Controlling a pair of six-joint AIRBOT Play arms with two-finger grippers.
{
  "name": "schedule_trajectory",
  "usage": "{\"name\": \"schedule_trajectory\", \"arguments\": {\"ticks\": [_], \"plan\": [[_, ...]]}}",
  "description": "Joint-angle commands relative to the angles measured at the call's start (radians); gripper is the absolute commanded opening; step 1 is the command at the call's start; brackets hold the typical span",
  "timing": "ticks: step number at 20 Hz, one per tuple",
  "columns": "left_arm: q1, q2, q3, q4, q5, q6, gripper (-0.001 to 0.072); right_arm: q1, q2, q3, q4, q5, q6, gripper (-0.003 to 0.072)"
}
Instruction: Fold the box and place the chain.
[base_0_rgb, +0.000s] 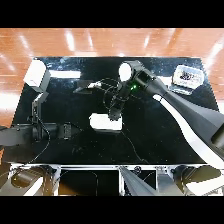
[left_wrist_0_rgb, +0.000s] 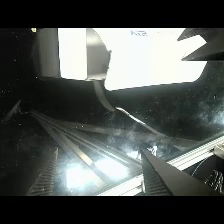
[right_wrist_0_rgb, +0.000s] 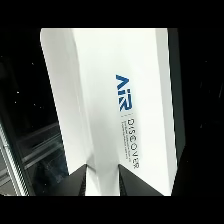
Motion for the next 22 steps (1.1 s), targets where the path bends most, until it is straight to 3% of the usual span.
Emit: {"name": "schedule_trajectory", "arguments": {"ticks": [1, 2, 3, 4, 10, 11, 13, 18, 19, 20, 22], "plan": [[0.001, -0.008, 0.000, 0.000, 0.000, 0.001, 0.0619, 0.001, 0.000, 0.001, -0.001, -0.003, -0.002, 0.0252], [0.001, -0.008, 0.000, 0.000, 0.000, 0.000, 0.0619, 0.001, 0.000, 0.001, -0.003, -0.006, 0.002, 0.0292], [0.001, -0.008, 0.000, 0.000, 0.000, 0.000, 0.0619, 0.001, 0.000, 0.001, -0.004, -0.008, 0.013, 0.0421], [0.001, -0.008, 0.000, 0.000, 0.000, 0.000, 0.0619, 0.001, 0.000, 0.001, -0.012, -0.014, 0.028, 0.0505], [0.001, -0.008, 0.000, 0.000, -0.001, 0.000, 0.0619, 0.002, 0.000, 0.000, -0.039, -0.051, 0.026, 0.0504], [0.001, -0.008, 0.000, 0.000, -0.001, 0.000, 0.0620, 0.002, 0.000, 0.000, -0.049, -0.063, 0.026, 0.0496], [0.001, -0.008, 0.000, 0.000, -0.001, 0.000, 0.0619, 0.002, 0.000, 0.000, -0.057, -0.068, 0.016, 0.0367], [0.001, -0.008, 0.000, 0.000, -0.001, 0.001, 0.0619, 0.007, 0.000, 0.000, -0.114, -0.077, 0.016, 0.0368], [0.001, -0.008, 0.000, 0.000, -0.001, 0.001, 0.0619, 0.007, 0.000, 0.000, -0.114, -0.077, 0.015, 0.0328], [0.001, -0.008, 0.000, 0.000, -0.001, 0.001, 0.0619, 0.007, 0.000, 0.000, -0.114, -0.076, 0.013, 0.0239], [0.001, -0.008, 0.000, 0.000, -0.001, 0.001, 0.0619, 0.007, 0.000, 0.000, -0.113, -0.076, 0.012, 0.0239]]}}
